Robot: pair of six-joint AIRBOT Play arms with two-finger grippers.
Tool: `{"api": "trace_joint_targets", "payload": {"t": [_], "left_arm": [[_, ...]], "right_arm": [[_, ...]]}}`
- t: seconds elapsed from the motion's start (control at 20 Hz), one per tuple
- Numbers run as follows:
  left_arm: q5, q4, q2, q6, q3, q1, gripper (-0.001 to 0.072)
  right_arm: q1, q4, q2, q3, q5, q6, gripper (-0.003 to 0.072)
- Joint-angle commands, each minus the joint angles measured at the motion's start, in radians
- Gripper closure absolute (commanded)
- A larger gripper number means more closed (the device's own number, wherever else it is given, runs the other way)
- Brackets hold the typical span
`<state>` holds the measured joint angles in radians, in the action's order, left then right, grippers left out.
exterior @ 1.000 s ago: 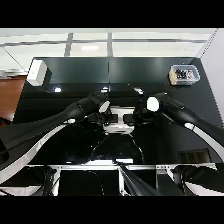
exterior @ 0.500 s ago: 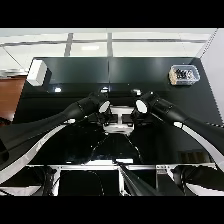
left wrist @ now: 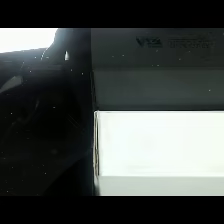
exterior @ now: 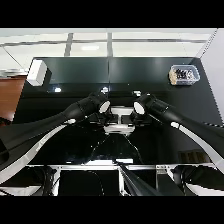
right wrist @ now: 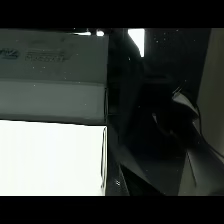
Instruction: Fold the box and place the chain.
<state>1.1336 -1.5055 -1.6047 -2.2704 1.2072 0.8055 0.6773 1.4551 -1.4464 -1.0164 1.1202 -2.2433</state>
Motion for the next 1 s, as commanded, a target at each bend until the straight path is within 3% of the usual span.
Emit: {"api": "trace_joint_targets", "payload": {"t": [0.0,0.1,0.15,0.4,0.5,0.55,0.65,0.7,0.85,0.9,0.95], "left_arm": [[0.001,0.0,0.0,-0.001,0.0,0.0,0.0684],[0.0,-0.001,0.0,-0.001,0.0,0.0,0.0684],[0.0,-0.001,0.0,-0.001,0.0,0.0,0.0684],[0.001,0.0,0.0,-0.001,0.0,0.0,0.0684],[0.001,0.0,0.0,-0.001,0.0,0.0,0.0684],[0.0,0.0,0.0,-0.001,0.0,0.0,0.0684],[0.001,-0.001,0.0,-0.001,0.0,0.0,0.0684],[0.001,0.0,0.0,-0.001,0.0,0.0,0.0684],[0.001,-0.001,0.0,-0.001,0.0,0.0,0.0684],[0.001,0.0,0.0,-0.001,0.0,0.0,0.0684],[0.001,-0.001,0.0,-0.001,0.0,0.0,0.0684]], "right_arm": [[0.001,-0.005,-0.006,-0.001,0.002,-0.003,0.0566],[0.001,-0.007,-0.009,-0.001,-0.002,0.0,0.057],[0.001,-0.008,-0.01,-0.001,-0.002,0.0,0.0672],[0.001,-0.008,-0.01,-0.001,-0.004,0.0,0.0667],[0.001,-0.029,-0.01,-0.001,-0.024,0.021,0.0429],[0.001,-0.042,-0.01,-0.001,-0.033,0.031,0.043],[0.001,-0.043,-0.01,-0.001,-0.036,0.031,0.0634],[0.001,-0.041,-0.01,-0.001,-0.035,0.03,0.0672],[0.0,-0.034,-0.01,-0.001,-0.032,0.03,0.0672],[0.0,-0.029,-0.009,-0.001,-0.032,0.03,0.0668],[0.0,-0.028,-0.007,-0.002,-0.031,0.031,0.0518]]}}
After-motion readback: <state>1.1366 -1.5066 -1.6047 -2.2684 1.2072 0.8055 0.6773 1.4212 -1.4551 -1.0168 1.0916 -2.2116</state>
